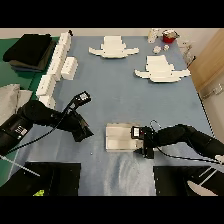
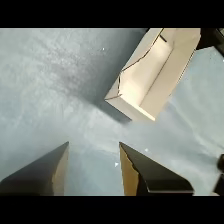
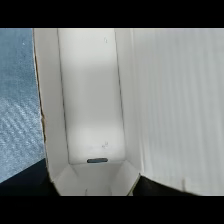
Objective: Fold the box.
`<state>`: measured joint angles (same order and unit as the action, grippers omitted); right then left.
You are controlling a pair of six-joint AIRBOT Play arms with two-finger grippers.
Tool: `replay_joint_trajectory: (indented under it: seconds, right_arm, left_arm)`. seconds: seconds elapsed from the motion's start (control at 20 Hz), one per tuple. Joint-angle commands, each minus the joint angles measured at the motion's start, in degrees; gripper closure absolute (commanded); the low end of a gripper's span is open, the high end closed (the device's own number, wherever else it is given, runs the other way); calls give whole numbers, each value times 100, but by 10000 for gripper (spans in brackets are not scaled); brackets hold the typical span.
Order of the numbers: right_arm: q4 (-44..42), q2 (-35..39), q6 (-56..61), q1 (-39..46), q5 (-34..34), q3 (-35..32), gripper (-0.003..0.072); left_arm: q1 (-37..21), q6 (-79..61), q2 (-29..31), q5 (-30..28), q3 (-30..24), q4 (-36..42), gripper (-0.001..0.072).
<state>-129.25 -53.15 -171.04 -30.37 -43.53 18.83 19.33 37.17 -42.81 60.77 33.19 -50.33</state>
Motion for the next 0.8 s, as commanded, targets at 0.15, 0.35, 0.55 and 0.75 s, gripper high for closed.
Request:
replay_joint_trajectory:
  seconds: [0.15, 0.35, 0.55, 0.75]
  right_arm:
    - [0, 0, 0, -2, 0, 2, 175]
    - [2, 0, 0, -2, 2, 2, 175]
    - [0, 0, 0, -2, 0, 2, 174]
    - [0, 0, 0, -2, 0, 2, 175]
  left_arm:
    - [-48, -2601, -22, -605, -341, 901, 32]
    - [-37, -3348, -96, -1167, -782, 970, 30]
    - [267, -3689, -446, -1281, -1036, 1213, 32]
    - [979, -3803, -905, -1740, -1045, 1405, 32]
